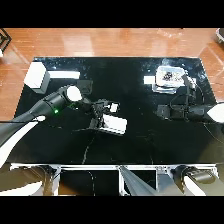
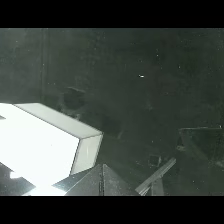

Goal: Fold the box and place the chain.

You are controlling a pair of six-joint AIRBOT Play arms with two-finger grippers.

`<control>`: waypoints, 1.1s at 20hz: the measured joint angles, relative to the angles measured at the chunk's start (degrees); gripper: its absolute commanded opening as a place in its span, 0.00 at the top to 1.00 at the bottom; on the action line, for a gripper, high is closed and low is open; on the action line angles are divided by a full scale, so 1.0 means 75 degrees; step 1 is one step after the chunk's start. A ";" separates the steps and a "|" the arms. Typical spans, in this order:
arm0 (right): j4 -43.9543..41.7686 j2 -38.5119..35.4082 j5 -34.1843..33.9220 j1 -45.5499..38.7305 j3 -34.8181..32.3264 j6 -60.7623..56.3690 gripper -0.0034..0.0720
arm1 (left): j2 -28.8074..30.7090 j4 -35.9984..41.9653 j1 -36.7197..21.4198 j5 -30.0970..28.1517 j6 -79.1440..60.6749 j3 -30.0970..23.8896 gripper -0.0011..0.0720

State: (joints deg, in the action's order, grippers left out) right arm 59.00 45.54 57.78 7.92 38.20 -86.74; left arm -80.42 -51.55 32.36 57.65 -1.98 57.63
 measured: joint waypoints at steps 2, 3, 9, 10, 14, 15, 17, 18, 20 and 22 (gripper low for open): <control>0.0003 0.0000 -0.0006 0.0000 0.0000 0.0000 0.93 | -0.0017 0.0000 0.0000 0.0000 0.0006 0.0000 0.12; 0.0003 0.0000 -0.0009 -0.0003 0.0000 0.0000 0.93 | -0.0023 -0.0003 0.0003 0.0003 0.0029 0.0000 0.12; 0.0003 0.0000 -0.0087 0.0000 0.0000 0.0000 0.93 | -0.0064 0.0000 0.0000 0.0003 0.0090 0.0000 0.12; 0.0000 0.0000 -0.0114 -0.0003 0.0000 0.0000 0.93 | -0.0082 0.0000 0.0003 0.0003 0.0090 0.0000 0.12; 0.0003 0.0000 -0.0166 -0.0003 0.0000 0.0000 0.93 | -0.0178 0.0006 0.0003 0.0000 0.0117 0.0000 0.12; 0.0003 0.0000 -0.0178 -0.0003 0.0000 0.0000 0.93 | -0.0213 0.0003 0.0000 0.0000 0.0122 0.0000 0.12; 0.0003 0.0000 -0.0181 -0.0006 0.0000 0.0000 0.93 | -0.0291 0.0020 0.0003 0.0003 0.0216 0.0000 0.12; 0.0006 0.0000 -0.0187 -0.0006 0.0000 -0.0003 0.93 | -0.0332 0.0023 0.0003 0.0012 0.0294 0.0000 0.12; 0.0009 0.0000 -0.0187 -0.0006 0.0000 0.0000 0.93 | -0.0405 0.0023 0.0009 0.0082 0.0472 0.0000 0.20; 0.0041 0.0000 -0.0192 -0.0006 0.0000 0.0000 0.93 | -0.0440 0.0017 0.0012 0.0137 0.0659 0.0023 0.79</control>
